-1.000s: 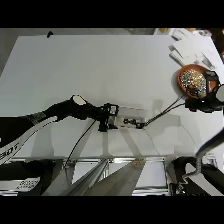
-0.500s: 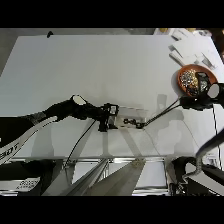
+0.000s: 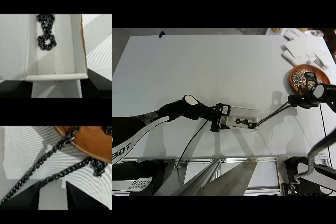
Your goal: Fold the box and place the chain.
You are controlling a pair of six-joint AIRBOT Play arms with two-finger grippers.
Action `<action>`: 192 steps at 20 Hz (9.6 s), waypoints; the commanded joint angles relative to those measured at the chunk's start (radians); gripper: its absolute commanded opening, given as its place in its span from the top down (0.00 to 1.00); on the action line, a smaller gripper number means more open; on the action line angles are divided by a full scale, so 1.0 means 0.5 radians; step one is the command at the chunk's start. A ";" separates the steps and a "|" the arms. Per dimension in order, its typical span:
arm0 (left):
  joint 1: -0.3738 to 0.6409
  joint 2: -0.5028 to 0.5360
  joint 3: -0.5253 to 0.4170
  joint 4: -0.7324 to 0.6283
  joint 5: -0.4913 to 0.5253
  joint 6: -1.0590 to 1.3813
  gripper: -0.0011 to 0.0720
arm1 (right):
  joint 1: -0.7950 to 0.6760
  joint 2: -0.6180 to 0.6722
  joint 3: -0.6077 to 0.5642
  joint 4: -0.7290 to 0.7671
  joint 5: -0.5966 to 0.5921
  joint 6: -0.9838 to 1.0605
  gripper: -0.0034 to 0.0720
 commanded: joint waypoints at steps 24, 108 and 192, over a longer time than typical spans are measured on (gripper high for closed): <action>0.002 0.000 0.002 0.001 0.000 0.000 0.93 | 0.000 -0.116 -0.001 -0.062 -0.035 0.072 0.67; 0.002 0.000 0.002 0.001 0.000 0.000 0.93 | 1.144 0.930 -0.001 1.394 0.526 -1.045 0.93; 0.002 0.000 0.002 0.001 0.000 0.000 0.93 | 0.756 0.629 -0.631 1.391 0.332 -3.297 0.93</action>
